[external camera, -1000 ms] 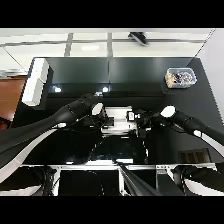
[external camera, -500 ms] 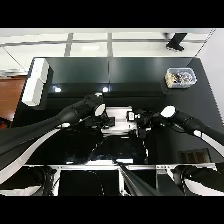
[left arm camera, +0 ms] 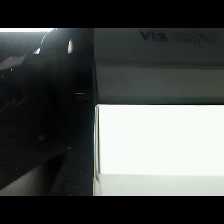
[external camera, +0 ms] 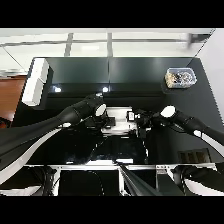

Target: Fold the box and place the chain.

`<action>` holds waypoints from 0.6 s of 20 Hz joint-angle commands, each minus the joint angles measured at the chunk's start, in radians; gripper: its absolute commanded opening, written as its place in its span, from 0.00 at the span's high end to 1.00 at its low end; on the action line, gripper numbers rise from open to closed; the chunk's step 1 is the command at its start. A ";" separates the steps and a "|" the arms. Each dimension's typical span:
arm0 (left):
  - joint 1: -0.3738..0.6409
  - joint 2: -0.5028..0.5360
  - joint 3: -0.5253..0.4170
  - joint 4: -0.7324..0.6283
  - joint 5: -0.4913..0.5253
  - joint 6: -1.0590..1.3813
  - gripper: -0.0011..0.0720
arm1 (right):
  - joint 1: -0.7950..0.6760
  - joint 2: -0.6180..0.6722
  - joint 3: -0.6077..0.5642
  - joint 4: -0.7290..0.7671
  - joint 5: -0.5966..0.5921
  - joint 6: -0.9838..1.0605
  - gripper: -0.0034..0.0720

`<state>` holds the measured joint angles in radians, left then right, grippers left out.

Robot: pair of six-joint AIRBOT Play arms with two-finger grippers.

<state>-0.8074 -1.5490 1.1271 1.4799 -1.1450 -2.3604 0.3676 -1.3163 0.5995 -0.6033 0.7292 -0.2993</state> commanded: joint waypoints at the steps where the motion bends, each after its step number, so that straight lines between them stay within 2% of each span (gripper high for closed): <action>1: 0.000 0.000 0.001 0.004 -0.016 0.018 0.52 | 0.000 0.000 0.000 0.000 0.000 0.000 0.65; 2: 0.000 0.000 0.001 0.005 -0.011 0.027 0.83 | 0.000 0.000 0.000 0.000 0.000 0.000 0.65; 3: 0.000 0.000 0.001 0.004 -0.001 0.034 0.95 | 0.000 0.000 0.000 0.000 0.000 0.000 0.65; 12: 0.000 -0.001 0.001 0.000 0.026 0.060 0.95 | 0.000 0.000 0.000 0.007 -0.016 0.010 0.65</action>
<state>-0.8074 -1.5490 1.1278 1.4799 -1.1385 -2.3081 0.3676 -1.3163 0.5991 -0.6022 0.7277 -0.2966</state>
